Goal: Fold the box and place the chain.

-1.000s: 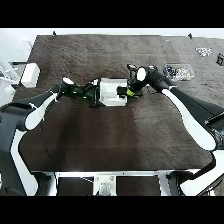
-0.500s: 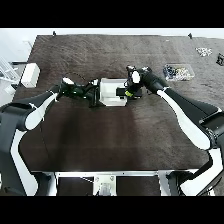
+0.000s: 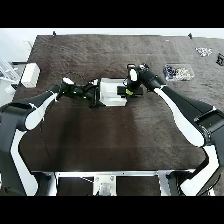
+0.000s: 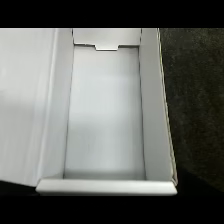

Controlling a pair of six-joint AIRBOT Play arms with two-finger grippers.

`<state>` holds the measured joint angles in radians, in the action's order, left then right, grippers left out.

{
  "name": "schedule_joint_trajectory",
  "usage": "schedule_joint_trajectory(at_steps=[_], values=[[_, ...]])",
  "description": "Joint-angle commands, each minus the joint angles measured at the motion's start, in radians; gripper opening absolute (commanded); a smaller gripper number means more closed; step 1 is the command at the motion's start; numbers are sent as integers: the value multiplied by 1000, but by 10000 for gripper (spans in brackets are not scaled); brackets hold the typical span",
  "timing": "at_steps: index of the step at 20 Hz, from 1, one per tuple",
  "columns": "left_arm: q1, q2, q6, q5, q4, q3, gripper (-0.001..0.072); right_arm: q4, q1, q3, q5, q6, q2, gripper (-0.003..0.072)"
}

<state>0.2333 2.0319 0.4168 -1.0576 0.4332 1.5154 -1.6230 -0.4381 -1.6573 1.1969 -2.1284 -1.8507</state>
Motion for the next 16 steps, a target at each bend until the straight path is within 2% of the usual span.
schedule_joint_trajectory(at_steps=[1,4,6,7,9,12,14,15,16], values=[[-1,0,2,-2,1,0,365,-13,-8,-13,51,-26,-21,408],[-1,0,2,-2,1,0,366,-17,-10,-14,53,-45,-31,358],[-1,0,2,-2,1,0,366,-17,-10,-15,53,-45,-38,354],[-1,0,2,-2,1,0,366,-17,-9,-15,54,-45,-43,321],[-1,0,2,-2,1,0,365,-18,-9,-18,54,-53,-51,314],[-1,0,2,-2,1,0,365,-20,-10,-29,53,-53,-56,234],[-1,0,1,-2,1,0,365,-20,-10,-31,53,-71,-59,154],[-1,0,2,-2,1,0,365,-19,-10,-31,54,-74,-59,140],[-1,0,2,-2,1,0,366,-18,-11,-31,54,-74,-59,79]])
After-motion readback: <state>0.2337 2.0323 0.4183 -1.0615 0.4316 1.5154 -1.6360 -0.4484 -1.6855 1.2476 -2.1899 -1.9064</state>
